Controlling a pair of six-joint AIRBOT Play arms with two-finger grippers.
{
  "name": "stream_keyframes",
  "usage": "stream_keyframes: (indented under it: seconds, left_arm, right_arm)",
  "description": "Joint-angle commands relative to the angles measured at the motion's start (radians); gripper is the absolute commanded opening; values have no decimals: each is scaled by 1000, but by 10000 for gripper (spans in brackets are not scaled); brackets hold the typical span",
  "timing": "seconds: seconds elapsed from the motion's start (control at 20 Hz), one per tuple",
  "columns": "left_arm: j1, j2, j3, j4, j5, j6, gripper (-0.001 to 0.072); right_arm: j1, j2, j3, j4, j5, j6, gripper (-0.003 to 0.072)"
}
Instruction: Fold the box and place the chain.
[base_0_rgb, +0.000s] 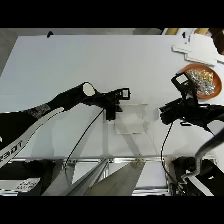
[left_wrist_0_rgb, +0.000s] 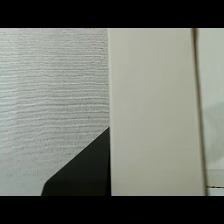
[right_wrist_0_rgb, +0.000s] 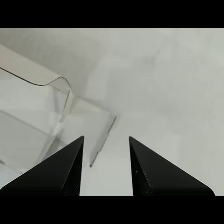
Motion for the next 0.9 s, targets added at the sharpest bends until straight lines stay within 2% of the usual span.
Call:
stream_keyframes:
  seconds: [0.0, 0.1, 0.2, 0.25, 0.4, 0.55, 0.7, 0.85]
  left_arm:
    - [-1, 0, 0, 0, -1, 0, 11]
    - [-1, 0, 0, 0, -1, 0, 11]
    - [-1, 0, 0, 0, -1, 0, 11]
    - [-1, 0, 0, 0, -1, 0, 11]
    - [-1, 0, 0, 0, -1, 0, 11]
    - [-1, 0, 0, 0, -1, 0, 11]
    - [-1, 0, 0, 0, -1, 0, 11]
    - [-1, 0, 0, 0, -1, 0, 11]
  right_arm:
    - [1, 0, 0, 32, 12, -2, 286]
    - [1, 0, 0, 117, 30, -45, 170]
    - [1, 0, 0, 203, 67, -90, 125]
    - [1, 2, 0, 247, 110, -137, 17]
    - [1, 36, 0, 364, 268, -286, 16]
    - [1, 77, -1, 352, 374, -314, 16]
    - [1, 90, -11, 342, 384, -320, 16]
    - [1, 91, -49, 349, 361, -492, 16]
